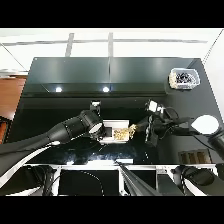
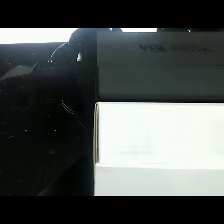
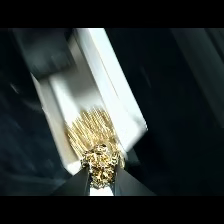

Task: Fold the box and place the chain.

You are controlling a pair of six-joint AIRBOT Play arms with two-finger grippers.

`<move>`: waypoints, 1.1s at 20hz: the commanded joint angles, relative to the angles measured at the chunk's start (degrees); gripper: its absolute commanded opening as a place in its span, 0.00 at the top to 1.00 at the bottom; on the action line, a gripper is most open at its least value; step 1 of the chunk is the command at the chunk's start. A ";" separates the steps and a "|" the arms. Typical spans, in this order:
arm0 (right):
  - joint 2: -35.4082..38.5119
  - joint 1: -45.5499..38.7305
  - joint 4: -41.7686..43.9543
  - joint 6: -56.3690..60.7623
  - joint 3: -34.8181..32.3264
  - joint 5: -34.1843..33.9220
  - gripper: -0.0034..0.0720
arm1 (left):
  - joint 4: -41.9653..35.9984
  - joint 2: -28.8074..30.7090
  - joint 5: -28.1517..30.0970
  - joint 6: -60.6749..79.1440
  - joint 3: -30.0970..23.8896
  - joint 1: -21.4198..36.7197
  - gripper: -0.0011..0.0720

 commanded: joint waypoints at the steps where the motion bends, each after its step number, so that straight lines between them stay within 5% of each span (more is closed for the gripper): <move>1: 1.79 -0.33 10.03 3.23 3.80 3.48 0.90 | 0.02 -0.02 0.02 0.02 -0.02 0.04 0.94; 5: 1.01 -0.20 14.27 3.72 3.56 2.12 0.89 | 0.00 -0.02 0.07 0.02 -0.02 0.04 0.94; 7: 0.28 -0.20 11.85 6.12 3.08 1.33 0.37 | -0.04 -0.02 0.09 0.02 -0.02 0.04 0.94; 8: 0.17 -0.20 9.97 6.73 3.08 0.55 0.28 | -0.11 -0.04 0.09 0.02 -0.02 0.04 0.94; 13: 0.20 -4.83 6.05 6.86 3.10 -3.50 0.28 | -0.66 -0.59 0.02 0.07 -0.02 0.04 0.94; 22: 0.20 -10.91 6.05 6.91 3.10 -0.87 0.28 | -0.20 -0.52 -1.11 -1.33 2.80 0.04 0.95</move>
